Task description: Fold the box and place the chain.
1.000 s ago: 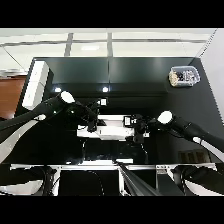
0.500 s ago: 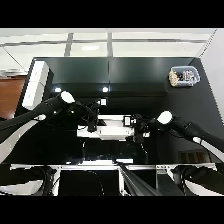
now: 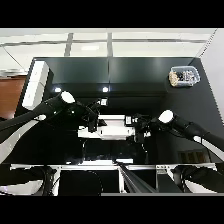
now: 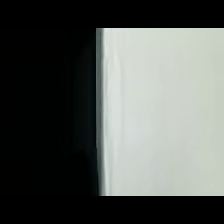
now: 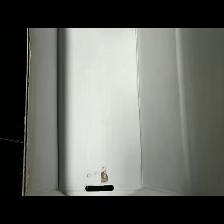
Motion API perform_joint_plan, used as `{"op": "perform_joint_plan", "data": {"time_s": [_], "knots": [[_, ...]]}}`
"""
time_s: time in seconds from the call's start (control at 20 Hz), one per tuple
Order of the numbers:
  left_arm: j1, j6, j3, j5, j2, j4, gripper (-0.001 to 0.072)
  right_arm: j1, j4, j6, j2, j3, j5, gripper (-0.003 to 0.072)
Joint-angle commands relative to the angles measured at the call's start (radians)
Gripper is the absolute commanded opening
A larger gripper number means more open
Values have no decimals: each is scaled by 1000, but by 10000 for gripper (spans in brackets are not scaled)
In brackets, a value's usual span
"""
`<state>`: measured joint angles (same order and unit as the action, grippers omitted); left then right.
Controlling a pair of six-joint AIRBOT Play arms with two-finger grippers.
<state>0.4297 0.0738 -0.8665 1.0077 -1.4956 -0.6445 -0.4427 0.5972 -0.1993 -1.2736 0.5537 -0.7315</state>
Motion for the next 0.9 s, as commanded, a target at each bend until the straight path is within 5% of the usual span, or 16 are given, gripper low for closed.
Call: {"op": "perform_joint_plan", "data": {"time_s": [0.0,0.85], "knots": [[-1,0,-1,0,0,-11,23,8,-5,-3,1,0,-10,668],[7,2,-1,-17,0,-40,23,28,-40,-6,3,0,-3,668]]}}
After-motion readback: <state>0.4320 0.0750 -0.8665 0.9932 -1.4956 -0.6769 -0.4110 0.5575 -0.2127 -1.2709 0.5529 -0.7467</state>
